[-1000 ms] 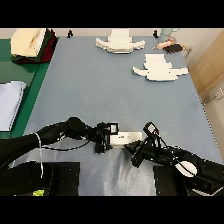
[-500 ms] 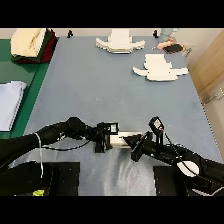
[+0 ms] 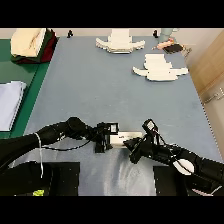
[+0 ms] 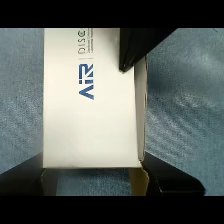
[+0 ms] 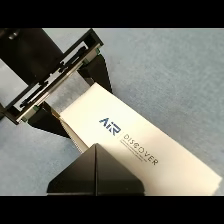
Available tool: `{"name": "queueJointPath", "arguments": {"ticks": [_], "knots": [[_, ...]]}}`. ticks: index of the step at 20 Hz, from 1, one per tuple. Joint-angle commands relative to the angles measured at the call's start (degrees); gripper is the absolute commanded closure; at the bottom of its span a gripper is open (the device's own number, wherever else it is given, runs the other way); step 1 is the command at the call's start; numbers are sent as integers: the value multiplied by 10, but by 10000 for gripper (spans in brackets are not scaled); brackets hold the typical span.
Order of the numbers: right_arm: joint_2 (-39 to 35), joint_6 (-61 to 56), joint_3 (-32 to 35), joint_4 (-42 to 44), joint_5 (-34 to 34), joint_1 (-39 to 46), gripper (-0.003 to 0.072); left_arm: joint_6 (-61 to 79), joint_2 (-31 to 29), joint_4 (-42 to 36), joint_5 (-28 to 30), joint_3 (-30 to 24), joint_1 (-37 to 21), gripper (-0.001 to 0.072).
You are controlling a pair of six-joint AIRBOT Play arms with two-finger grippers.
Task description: Fold the box.
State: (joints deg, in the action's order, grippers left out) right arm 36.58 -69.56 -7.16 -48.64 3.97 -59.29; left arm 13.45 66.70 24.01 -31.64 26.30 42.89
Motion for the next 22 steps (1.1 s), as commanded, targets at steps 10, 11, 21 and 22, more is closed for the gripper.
{"name": "queueJointPath", "arguments": {"ticks": [10,11,21,22], "knots": [[37,0,0,-2,24,0,682,0,0,0,0,0,-1,185],[31,0,-1,-2,16,0,682,0,0,0,0,0,-1,185],[-1,2,-48,-34,-30,0,682,0,0,0,0,0,-1,184],[-1,2,-51,-37,-30,0,682,0,0,0,0,0,-1,185]]}}
